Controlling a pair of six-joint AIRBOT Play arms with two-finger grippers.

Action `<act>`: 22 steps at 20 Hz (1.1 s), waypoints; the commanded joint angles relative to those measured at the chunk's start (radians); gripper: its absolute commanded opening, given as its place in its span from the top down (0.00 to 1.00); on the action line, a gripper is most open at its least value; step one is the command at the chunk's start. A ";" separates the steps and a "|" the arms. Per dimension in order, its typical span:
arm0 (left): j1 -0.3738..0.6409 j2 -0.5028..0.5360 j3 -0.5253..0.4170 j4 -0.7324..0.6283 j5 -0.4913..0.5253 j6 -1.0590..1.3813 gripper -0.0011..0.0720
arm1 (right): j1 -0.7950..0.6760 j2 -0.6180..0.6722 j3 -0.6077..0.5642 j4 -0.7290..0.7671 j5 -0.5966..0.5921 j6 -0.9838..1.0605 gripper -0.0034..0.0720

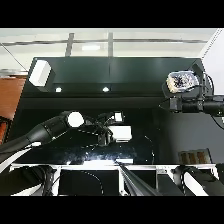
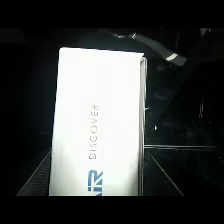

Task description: Fold the box and place the chain.

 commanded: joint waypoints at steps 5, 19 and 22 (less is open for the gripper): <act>-0.036 -0.096 0.001 0.003 0.061 -0.001 0.00 | 0.000 0.001 0.001 0.000 0.000 0.000 0.90; 0.352 0.166 -0.003 0.423 -0.203 -0.501 0.44 | 0.000 0.001 0.001 0.000 0.031 0.000 0.90; 0.687 0.243 -0.005 0.468 -0.286 -0.600 0.44 | 0.000 0.001 0.001 0.000 0.030 0.000 0.90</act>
